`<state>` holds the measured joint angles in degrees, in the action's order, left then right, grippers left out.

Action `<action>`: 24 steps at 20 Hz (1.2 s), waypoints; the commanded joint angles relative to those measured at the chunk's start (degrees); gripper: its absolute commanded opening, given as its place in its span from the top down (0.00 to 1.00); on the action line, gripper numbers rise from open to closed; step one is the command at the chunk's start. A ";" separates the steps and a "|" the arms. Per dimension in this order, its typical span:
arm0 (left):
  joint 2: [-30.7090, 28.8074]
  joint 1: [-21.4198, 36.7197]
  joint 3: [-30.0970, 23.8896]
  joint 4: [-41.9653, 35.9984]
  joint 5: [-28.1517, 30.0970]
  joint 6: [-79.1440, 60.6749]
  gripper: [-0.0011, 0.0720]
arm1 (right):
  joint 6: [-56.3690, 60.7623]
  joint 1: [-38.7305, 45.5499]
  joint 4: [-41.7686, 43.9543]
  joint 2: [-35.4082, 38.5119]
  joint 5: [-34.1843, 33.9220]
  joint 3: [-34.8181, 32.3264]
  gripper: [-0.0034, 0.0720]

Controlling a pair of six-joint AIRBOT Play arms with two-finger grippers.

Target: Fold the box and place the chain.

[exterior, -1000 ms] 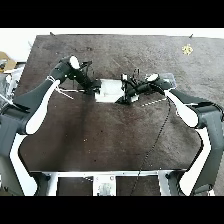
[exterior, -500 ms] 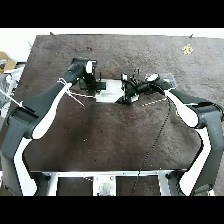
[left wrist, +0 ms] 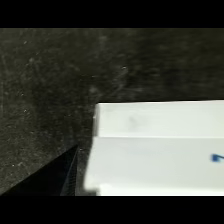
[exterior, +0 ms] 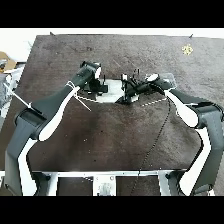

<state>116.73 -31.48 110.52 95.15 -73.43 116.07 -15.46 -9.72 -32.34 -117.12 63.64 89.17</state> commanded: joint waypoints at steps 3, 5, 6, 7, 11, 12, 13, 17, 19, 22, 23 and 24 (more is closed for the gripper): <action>1.51 -0.20 0.13 1.36 -0.87 2.03 0.64 | 0.02 0.02 0.02 0.00 0.00 0.00 0.37; 1.51 -0.17 0.13 1.33 -0.90 2.40 0.66 | 0.02 0.02 0.02 0.00 0.02 -0.02 0.37; 1.51 -0.17 0.13 1.44 -1.07 2.80 0.68 | 0.02 0.02 0.02 0.00 0.02 -0.02 0.37; 1.51 -0.17 0.13 1.49 -1.62 4.50 0.93 | 0.02 0.02 0.02 0.00 0.02 -0.02 0.37; 1.57 -0.17 0.13 0.79 -2.10 5.42 0.97 | 0.02 0.02 0.02 0.00 0.02 -0.02 0.37; 1.57 -0.17 0.15 0.83 -1.99 5.46 0.97 | 0.02 0.02 0.02 0.00 0.02 -0.02 0.37; 1.55 -0.07 0.20 0.83 -1.44 5.40 0.97 | 0.02 0.02 0.02 0.00 0.02 -0.02 0.37; 1.22 -0.07 0.20 0.39 -0.92 2.03 0.58 | 0.02 0.02 0.02 0.00 0.02 -0.02 0.37; 0.55 -0.07 1.09 -0.50 -3.34 1.95 0.59 | 0.02 0.02 0.02 0.00 0.00 -0.02 0.37; 0.48 -0.07 5.42 -1.14 -8.48 0.35 0.59 | 0.02 0.02 0.02 0.00 0.02 -0.02 0.37; 0.20 -0.07 6.40 -1.14 -9.35 -1.62 0.59 | 0.02 0.02 0.02 0.00 0.02 -0.02 0.37; -0.57 -0.07 6.75 -1.05 -9.68 -4.17 0.59 | 0.02 0.02 0.02 0.00 0.02 -0.02 0.37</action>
